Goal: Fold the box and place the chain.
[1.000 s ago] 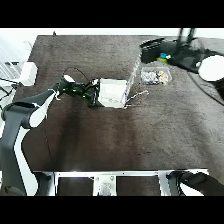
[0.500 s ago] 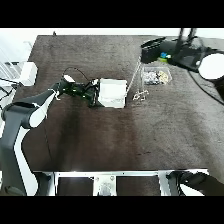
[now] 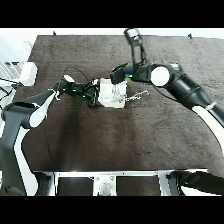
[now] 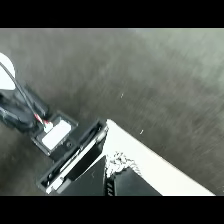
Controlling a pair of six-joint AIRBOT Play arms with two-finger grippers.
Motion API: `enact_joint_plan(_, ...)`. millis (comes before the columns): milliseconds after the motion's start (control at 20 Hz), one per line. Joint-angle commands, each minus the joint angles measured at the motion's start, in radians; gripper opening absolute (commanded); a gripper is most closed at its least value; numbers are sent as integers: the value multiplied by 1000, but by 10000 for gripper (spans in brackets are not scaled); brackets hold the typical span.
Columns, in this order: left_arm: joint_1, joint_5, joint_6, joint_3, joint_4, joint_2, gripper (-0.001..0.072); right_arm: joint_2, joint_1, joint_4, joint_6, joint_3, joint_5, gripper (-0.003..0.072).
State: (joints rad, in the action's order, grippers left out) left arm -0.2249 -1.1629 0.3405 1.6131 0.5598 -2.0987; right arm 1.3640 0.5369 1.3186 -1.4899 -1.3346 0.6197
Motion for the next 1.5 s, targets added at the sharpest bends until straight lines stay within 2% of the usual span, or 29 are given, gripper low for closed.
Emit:
enact_joint_plan(0,0,0,0,0,0,0,232,61,16,-14,-2,12,-2,4)
enact_joint_plan(300,0,0,0,0,0,0,232,85,12,-11,-3,146,-96,8)
enact_joint_plan(350,0,0,0,0,0,0,232,93,6,-9,-3,166,-102,113)
enact_joint_plan(400,0,0,0,0,0,0,232,96,-5,-5,-2,173,-103,359)
enact_joint_plan(450,0,0,0,0,0,0,232,93,-19,13,-2,173,-103,461)
enact_joint_plan(550,0,0,0,0,0,0,232,63,-55,56,9,173,-94,461)
enact_joint_plan(650,0,0,0,0,0,0,232,9,-105,139,42,173,-34,512)
enact_joint_plan(800,0,1,0,0,0,0,232,-33,-225,132,246,173,14,530)
enact_joint_plan(950,0,1,0,0,0,0,232,11,-365,-119,637,173,41,531)
enact_joint_plan(1100,0,0,0,0,0,0,232,104,-479,-370,1022,160,175,530)
enact_joint_plan(1250,0,1,0,0,0,0,232,218,-514,-418,1228,84,320,529)
enact_joint_plan(1450,0,1,0,0,0,0,232,342,-500,-417,1333,-34,423,529)
